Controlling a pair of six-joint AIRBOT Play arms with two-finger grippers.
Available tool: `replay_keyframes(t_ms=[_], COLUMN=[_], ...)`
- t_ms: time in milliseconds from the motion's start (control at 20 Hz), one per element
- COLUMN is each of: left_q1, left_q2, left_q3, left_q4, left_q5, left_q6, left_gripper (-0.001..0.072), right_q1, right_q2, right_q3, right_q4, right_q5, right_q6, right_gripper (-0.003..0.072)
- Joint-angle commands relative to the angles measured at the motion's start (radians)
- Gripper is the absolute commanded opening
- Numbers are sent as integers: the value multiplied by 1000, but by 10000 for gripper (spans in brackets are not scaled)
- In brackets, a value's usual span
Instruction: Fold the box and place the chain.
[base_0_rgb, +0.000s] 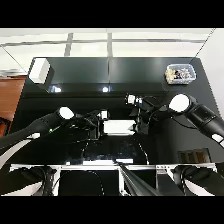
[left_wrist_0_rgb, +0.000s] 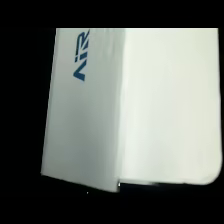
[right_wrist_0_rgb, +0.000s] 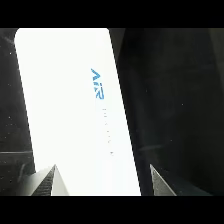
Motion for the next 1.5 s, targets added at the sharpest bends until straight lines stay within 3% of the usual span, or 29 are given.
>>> replay_keyframes(t_ms=[0,150,200,350,400,950,1050,1450], left_q1=[-1,-1,-1,-1,-1,-1,-1,-1], left_q2=[-1,-1,-1,-1,-1,-1,-1,-1], left_q3=[1,1,1,1,1,1,1,1], left_q4=[0,0,0,0,0,0,0,0], left_q5=[0,0,0,0,0,0,0,0], left_q6=[0,0,0,0,0,0,0,0], left_gripper=[372,372,372,372,372,372,372,372], right_q1=[1,1,1,1,1,6,6,6], right_q2=[-4,-23,-26,-26,-26,-27,-27,-27], right_q3=[-10,-10,-10,-10,-10,-10,-10,-12], right_q4=[19,20,20,19,19,15,15,-5], right_q5=[-26,-27,-27,-3,3,26,25,39], right_q6=[-31,-31,-31,-30,-30,-30,-30,-30], right_gripper=[677,677,612,189,167,169,271,270])
